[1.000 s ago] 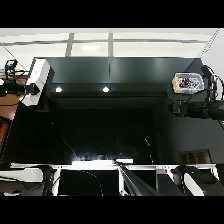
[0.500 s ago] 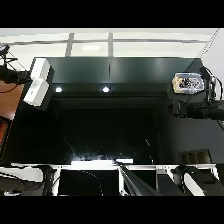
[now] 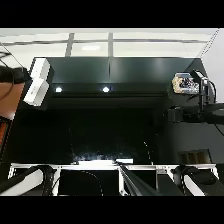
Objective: Fold the box and place the chain.
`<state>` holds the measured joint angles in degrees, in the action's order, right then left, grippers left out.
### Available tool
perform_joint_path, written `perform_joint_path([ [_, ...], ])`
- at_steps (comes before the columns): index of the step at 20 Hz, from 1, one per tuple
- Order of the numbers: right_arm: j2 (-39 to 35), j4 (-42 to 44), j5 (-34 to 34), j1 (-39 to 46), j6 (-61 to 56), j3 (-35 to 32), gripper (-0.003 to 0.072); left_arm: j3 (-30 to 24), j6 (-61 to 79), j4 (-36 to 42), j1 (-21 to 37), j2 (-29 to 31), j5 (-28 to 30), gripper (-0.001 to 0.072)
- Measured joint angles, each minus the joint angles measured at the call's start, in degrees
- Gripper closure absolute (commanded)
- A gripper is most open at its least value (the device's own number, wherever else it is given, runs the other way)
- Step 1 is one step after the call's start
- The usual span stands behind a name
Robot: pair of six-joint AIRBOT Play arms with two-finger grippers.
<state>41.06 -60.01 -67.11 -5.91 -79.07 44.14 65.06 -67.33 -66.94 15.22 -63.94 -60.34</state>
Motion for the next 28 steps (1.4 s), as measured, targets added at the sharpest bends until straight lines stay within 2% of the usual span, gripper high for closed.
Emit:
perform_joint_path([
  [2,-0.48,-2.60,8.72,-3.82,0.02,-2.49,0.0679,-12.79,3.72,2.84,-3.61,10.12,7.65,0.0684],
  [4,-0.66,-4.55,21.05,-6.78,0.04,-6.95,0.0678,-24.00,7.52,5.57,-7.96,18.67,14.64,0.0684],
  [6,-0.52,-5.64,33.70,-8.11,0.04,-11.85,0.0678,-31.78,9.86,6.91,-12.02,24.04,19.06,0.0684],
  [8,-0.28,-6.27,42.47,-8.02,0.02,-15.41,0.0676,-36.24,11.10,7.87,-14.80,26.38,21.64,0.0683],
  [11,-0.11,-6.73,46.95,-7.06,0.02,-17.79,0.0676,-39.30,12.11,8.59,-16.76,27.61,24.46,0.0681],
  [16,-0.07,-6.62,46.84,-6.43,0.02,-18.93,0.0676,-40.81,12.57,9.18,-17.73,28.13,26.47,0.0681],
  [28,-0.04,-6.51,46.60,-6.32,0.00,-19.21,0.0676,-41.13,12.74,9.35,-17.94,28.20,26.93,0.0681],
])
